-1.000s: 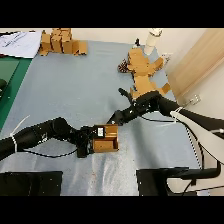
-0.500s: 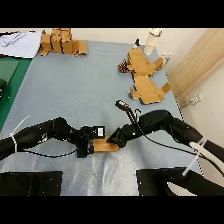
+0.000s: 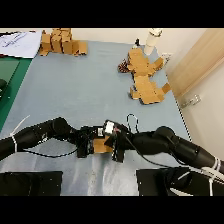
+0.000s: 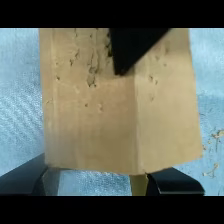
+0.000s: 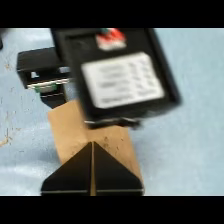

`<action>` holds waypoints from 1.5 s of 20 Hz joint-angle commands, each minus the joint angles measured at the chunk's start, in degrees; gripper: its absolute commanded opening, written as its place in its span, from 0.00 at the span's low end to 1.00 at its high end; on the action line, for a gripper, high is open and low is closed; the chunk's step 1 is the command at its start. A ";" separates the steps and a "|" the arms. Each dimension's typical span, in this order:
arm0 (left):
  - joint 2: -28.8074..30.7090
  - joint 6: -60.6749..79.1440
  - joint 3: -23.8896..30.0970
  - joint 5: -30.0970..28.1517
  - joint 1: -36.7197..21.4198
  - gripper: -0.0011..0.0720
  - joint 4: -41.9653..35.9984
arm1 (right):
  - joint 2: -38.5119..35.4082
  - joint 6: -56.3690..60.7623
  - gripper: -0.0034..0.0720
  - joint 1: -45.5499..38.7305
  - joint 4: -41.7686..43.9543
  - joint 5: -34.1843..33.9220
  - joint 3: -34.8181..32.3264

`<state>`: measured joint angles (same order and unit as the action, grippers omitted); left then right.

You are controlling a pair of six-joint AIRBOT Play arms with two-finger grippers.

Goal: Fold the box.

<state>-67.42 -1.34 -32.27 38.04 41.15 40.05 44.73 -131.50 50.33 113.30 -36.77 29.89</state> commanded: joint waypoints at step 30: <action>0.02 0.02 -0.04 0.00 -0.04 0.65 0.00 | -1.95 1.46 0.58 11.63 -25.09 16.50 -9.75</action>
<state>-67.42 -1.34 -32.27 38.06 41.15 40.05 42.78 -130.08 61.23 88.20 -20.97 20.60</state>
